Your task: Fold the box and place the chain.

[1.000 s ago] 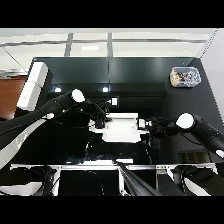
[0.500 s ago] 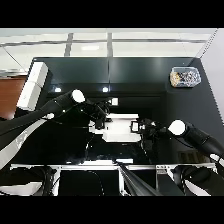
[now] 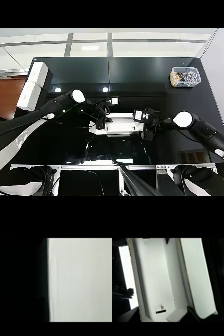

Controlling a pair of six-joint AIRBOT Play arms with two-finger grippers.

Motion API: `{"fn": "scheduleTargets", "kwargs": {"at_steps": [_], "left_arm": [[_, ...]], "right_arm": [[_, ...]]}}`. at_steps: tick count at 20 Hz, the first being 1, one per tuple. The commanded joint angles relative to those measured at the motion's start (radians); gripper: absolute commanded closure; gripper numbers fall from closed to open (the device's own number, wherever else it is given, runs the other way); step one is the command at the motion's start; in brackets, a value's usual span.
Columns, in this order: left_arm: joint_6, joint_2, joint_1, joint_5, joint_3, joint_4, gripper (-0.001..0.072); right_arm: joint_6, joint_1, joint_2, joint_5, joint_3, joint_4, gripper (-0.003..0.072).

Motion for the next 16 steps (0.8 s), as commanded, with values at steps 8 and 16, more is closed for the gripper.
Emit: {"fn": "scheduleTargets", "kwargs": {"at_steps": [8,16], "left_arm": [[-0.002,0.001,0.0,0.002,0.001,0.001,0.0683],[-0.002,0.001,0.0,0.002,0.001,0.001,0.0683]], "right_arm": [[-0.225,-0.075,-0.057,0.037,0.009,0.192,-0.0017],[-0.357,-0.075,-0.158,0.059,-0.022,0.248,-0.0017]]}}
